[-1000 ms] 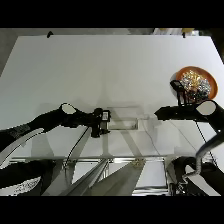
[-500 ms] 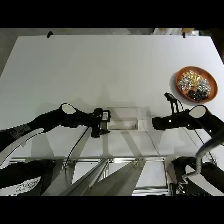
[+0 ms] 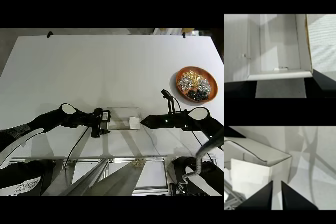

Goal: Fold the box and place the chain.

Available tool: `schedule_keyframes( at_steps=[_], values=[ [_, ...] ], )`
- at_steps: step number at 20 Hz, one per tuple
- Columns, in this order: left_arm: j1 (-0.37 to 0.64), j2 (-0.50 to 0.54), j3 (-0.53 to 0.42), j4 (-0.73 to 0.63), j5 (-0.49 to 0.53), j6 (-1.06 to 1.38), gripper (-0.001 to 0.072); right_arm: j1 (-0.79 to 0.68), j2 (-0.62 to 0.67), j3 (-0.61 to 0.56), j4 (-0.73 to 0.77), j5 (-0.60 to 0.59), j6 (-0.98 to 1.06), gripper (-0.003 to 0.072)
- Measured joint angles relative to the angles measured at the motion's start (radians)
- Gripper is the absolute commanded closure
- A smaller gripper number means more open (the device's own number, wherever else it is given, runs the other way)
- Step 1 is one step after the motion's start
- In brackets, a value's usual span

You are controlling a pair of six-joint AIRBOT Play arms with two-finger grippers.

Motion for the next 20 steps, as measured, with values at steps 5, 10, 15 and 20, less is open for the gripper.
schedule_keyframes(
  at_steps=[5,10,15,20],
  values=[
    [0.0,0.0,0.0,0.0,0.0,0.0,0.0384,0.003,0.022,0.0,0.04,0.015,-0.007,0.0454],
    [0.0,0.0,0.0,0.0,0.0,0.0,0.0384,0.036,0.027,0.0,0.008,0.008,-0.001,0.039],
    [0.0,0.0,0.0,0.0,0.0,0.0,0.0384,0.158,0.026,0.029,-0.074,-0.077,0.091,0.0385],
    [0.0,0.0,0.0,0.0,0.0,0.0,0.0384,0.298,-0.002,0.125,-0.328,-0.122,0.426,0.0395]
  ],
)
